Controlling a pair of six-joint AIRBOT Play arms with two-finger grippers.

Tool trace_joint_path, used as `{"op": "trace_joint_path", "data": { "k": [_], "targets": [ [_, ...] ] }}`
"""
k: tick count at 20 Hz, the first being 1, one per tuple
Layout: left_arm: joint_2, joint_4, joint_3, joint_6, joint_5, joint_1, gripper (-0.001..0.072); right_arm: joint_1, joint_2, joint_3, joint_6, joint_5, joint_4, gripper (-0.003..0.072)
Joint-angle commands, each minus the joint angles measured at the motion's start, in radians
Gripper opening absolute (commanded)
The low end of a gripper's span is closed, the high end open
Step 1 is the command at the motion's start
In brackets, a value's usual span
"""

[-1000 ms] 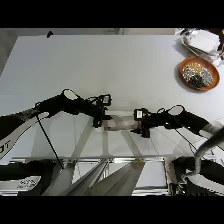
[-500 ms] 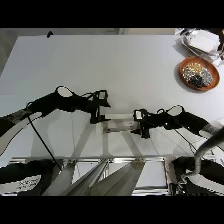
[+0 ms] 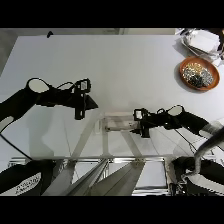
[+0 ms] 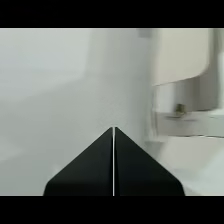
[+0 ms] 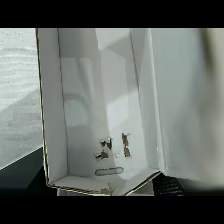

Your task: Fold the box and place the chain.

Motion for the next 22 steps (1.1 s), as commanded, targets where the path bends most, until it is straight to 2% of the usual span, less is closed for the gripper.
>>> {"op": "trace_joint_path", "data": {
  "k": [1,3,5,7,9,11,14,17,22],
  "targets": [
    [0.1,0.063,0.0,-0.16,-0.262,-0.016,0.0004,0.0,0.001,0.001,-0.001,0.003,-0.001,0.0397],
    [0.104,0.074,0.0,-0.257,-0.272,-0.103,0.0004,0.0,0.001,0.001,-0.001,0.002,-0.001,0.0397],
    [0.09,0.067,0.0,-0.311,-0.185,-0.218,0.0004,0.0,0.001,0.001,0.0,0.003,-0.001,0.0397],
    [0.065,0.047,0.0,-0.356,-0.01,-0.32,0.0004,0.0,0.001,0.001,-0.001,0.003,-0.001,0.0397],
    [0.027,0.045,0.0,-0.413,0.197,-0.38,0.0005,0.0,0.001,0.001,-0.001,0.003,-0.001,0.0397],
    [-0.021,0.034,0.0,-0.54,0.38,-0.388,0.0005,0.0,0.001,0.001,-0.001,0.003,-0.001,0.0397],
    [-0.101,0.023,0.0,-0.651,0.549,-0.387,0.0005,0.0,0.001,0.001,-0.001,0.002,-0.001,0.0397],
    [-0.171,0.024,0.0,-0.739,0.615,-0.387,0.0004,0.0,0.001,0.001,0.0,0.002,-0.001,0.0397],
    [-0.211,0.025,0.0,-0.753,0.61,-0.389,0.0004,0.0,0.001,0.001,0.0,0.003,-0.001,0.0397]
  ]
}}
